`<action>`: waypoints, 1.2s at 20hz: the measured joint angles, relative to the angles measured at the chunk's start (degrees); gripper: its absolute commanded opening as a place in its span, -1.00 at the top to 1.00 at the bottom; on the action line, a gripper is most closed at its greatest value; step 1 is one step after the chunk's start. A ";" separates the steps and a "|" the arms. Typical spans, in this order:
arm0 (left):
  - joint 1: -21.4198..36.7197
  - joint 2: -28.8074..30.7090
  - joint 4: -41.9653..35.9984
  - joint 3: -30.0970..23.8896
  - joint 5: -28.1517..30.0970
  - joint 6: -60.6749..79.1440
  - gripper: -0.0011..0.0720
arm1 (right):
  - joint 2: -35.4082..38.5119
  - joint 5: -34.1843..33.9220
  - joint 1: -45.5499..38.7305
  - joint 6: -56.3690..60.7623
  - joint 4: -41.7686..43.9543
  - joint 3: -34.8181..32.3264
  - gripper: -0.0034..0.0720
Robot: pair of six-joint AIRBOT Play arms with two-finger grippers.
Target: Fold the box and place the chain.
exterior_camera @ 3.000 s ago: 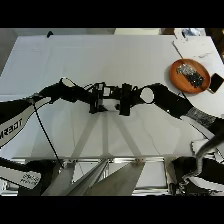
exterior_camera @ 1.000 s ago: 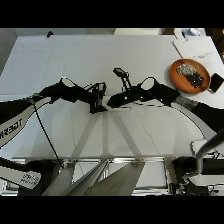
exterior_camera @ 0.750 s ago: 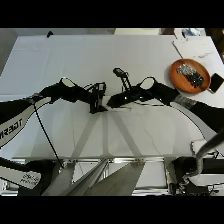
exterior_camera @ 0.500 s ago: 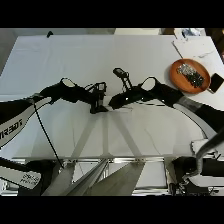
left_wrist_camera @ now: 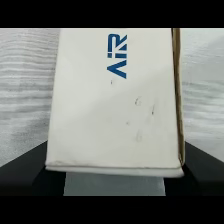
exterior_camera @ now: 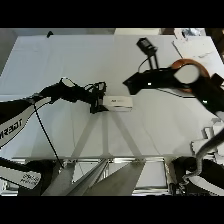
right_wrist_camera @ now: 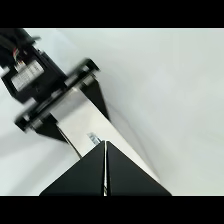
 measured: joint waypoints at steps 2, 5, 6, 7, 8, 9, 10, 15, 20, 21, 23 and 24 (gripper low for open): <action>0.00 0.00 0.04 0.00 0.00 0.07 0.55 | 3.45 3.13 -2.47 4.57 -9.92 -0.02 0.87; 0.00 0.00 0.07 0.00 0.00 0.09 0.55 | 5.99 5.57 -5.53 12.68 -22.73 -0.02 0.87; 0.00 0.00 0.07 0.00 0.00 0.11 0.55 | 6.43 5.95 -6.36 15.37 -25.83 -0.02 0.87; 0.00 0.00 0.07 0.00 0.00 0.11 0.55 | 6.78 6.36 -7.10 17.92 -28.48 -0.02 0.87; 0.00 0.00 0.07 0.00 0.00 0.09 0.55 | 6.99 6.67 -7.67 19.76 -30.47 -0.02 0.87; 0.00 0.00 0.07 0.00 0.00 0.09 0.55 | 7.17 6.78 -8.04 21.07 -31.80 -0.02 0.87; 0.00 0.00 0.07 0.00 0.00 0.09 0.55 | 7.28 7.02 -8.31 22.14 -32.83 -0.02 0.87; -0.02 0.00 -0.74 0.00 0.22 -0.04 0.55 | 7.54 7.30 -8.92 24.57 -35.08 -0.02 0.87; 0.00 0.00 -1.03 -0.02 -0.09 -1.01 0.55 | 7.56 7.34 -9.01 25.20 -34.62 -0.02 0.87; 0.00 0.00 -1.09 0.00 -0.24 -1.18 0.59 | 7.56 7.34 -9.01 25.20 -34.51 -0.02 0.87; 0.00 0.00 -1.33 -0.02 -0.28 -1.18 0.95 | 7.56 7.37 -9.01 25.29 -34.36 -0.02 0.87; -0.02 0.02 -1.75 -0.02 -0.11 -1.22 0.95 | 7.56 7.37 -9.01 25.33 -34.25 -0.02 0.87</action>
